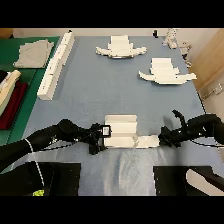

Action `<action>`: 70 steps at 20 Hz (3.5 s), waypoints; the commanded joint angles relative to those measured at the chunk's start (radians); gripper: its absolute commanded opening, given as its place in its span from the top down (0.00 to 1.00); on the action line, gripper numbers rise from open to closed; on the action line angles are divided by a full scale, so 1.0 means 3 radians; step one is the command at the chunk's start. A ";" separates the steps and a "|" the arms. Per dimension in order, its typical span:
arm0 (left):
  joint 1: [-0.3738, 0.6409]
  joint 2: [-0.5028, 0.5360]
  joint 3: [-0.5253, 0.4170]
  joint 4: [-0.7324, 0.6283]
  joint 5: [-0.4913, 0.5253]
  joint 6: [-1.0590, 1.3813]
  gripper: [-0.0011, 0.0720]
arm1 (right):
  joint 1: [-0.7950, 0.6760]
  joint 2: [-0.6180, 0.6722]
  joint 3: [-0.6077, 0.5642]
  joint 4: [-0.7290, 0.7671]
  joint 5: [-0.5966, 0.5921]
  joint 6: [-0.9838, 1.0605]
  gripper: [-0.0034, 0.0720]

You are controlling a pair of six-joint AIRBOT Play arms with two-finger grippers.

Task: Fold the box.

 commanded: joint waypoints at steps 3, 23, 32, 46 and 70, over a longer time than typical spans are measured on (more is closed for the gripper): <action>0.0000 -0.0001 0.0001 0.0001 0.0000 0.0001 0.36 | 0.0441 -0.0018 -0.0047 0.0320 0.0223 -0.0099 0.96; 0.0000 -0.0003 0.0001 0.0001 0.0000 0.0001 0.36 | 0.1559 0.0467 0.0197 0.0436 0.0645 0.0281 0.35; 0.0000 -0.0001 0.0001 0.0001 0.0000 0.0001 0.36 | 0.2572 0.0394 0.0660 -0.1022 0.1116 0.2001 0.38; 0.0000 -0.0003 0.0003 0.0001 0.0000 0.0001 0.36 | 0.3786 -0.0411 0.1381 -0.2397 0.0669 0.4189 0.39; 0.0000 -0.0003 0.0001 0.0001 -0.0001 0.0001 0.36 | 0.3904 -0.0706 0.1644 -0.2607 0.0298 0.4561 0.20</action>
